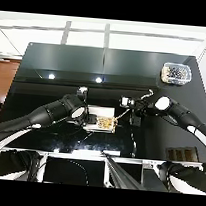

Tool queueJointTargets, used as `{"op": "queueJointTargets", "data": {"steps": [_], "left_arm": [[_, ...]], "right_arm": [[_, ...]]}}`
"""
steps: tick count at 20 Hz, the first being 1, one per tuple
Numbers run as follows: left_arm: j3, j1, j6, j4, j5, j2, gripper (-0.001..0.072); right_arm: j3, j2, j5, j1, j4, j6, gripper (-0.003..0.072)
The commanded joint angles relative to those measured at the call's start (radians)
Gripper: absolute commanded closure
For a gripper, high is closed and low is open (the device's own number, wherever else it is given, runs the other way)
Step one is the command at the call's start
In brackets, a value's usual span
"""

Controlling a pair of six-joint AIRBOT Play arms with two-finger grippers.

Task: Fold the box and place the chain.

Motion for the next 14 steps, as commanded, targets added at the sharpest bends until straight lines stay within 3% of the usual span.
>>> {"op": "queueJointTargets", "data": {"steps": [1, 3, 4, 5, 6, 12, 13, 14], "left_arm": [[0.0, 0.001, 0.0, 0.0, 0.0, 0.0, 0.068], [0.0, 0.001, 0.0, 0.0, 0.002, 0.0, 0.068], [0.0, 0.001, 0.0, 0.0, 0.002, 0.0, 0.068], [0.0, 0.001, 0.0, 0.0, 0.002, 0.0, 0.068], [0.0, 0.001, 0.0, 0.0, 0.002, 0.0, 0.068], [0.0, 0.001, 0.0, 0.0, 0.002, 0.0, 0.068], [0.0, 0.001, 0.0, 0.0, 0.002, 0.0, 0.068], [0.0, 0.001, 0.0, 0.0, 0.002, 0.0, 0.068]], "right_arm": [[0.0, -0.01, -0.019, 0.001, 0.0, 0.004, 0.0121], [0.0, -0.01, -0.029, 0.001, 0.0, 0.005, 0.0123], [0.0, -0.01, -0.029, 0.001, 0.0, 0.005, 0.0255], [0.0, -0.01, -0.029, 0.001, 0.0, 0.004, 0.0448], [0.0, -0.01, -0.029, 0.001, 0.0, 0.004, 0.0497], [0.0, -0.01, -0.028, 0.001, 0.0, 0.012, 0.0502], [0.001, -0.01, -0.026, 0.001, -0.002, 0.012, 0.0652], [0.001, -0.008, -0.025, 0.001, -0.003, 0.016, 0.0674]]}}
